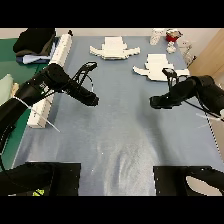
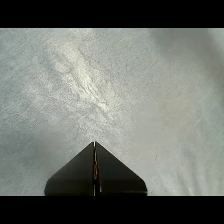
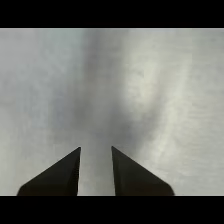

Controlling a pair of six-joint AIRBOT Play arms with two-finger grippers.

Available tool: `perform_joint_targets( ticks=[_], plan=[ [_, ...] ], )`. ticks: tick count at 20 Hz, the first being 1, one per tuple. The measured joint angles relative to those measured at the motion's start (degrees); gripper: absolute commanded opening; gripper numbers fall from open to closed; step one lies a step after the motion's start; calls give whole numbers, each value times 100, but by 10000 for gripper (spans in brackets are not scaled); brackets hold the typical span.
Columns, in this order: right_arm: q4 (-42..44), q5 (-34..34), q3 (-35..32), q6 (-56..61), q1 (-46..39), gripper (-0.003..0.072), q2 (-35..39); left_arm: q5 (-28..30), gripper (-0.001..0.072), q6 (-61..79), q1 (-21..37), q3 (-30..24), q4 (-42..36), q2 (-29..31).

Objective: Fold the box.

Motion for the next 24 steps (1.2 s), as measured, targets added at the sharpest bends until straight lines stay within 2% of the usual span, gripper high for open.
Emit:
perform_joint_targets(
  ticks=[5,10,14,18,22,24],
  plan=[
    [-177,-280,1790,197,-1408,301,-1287,-2,15,0,-4,0,0,0],
    [863,-354,3965,-435,-2813,300,-3204,0,15,0,-4,0,0,0],
    [1766,-372,5311,-826,-3289,300,-4568,0,15,0,-4,0,0,0],
    [2485,-455,6102,-1121,-3416,300,-5412,0,15,0,-4,0,0,0],
    [2879,-560,6341,-1303,-3416,298,-5761,0,15,2,-4,0,-2,0],
    [2997,-717,6387,-1384,-3416,251,-5827,0,15,0,-4,0,0,0]
  ],
)
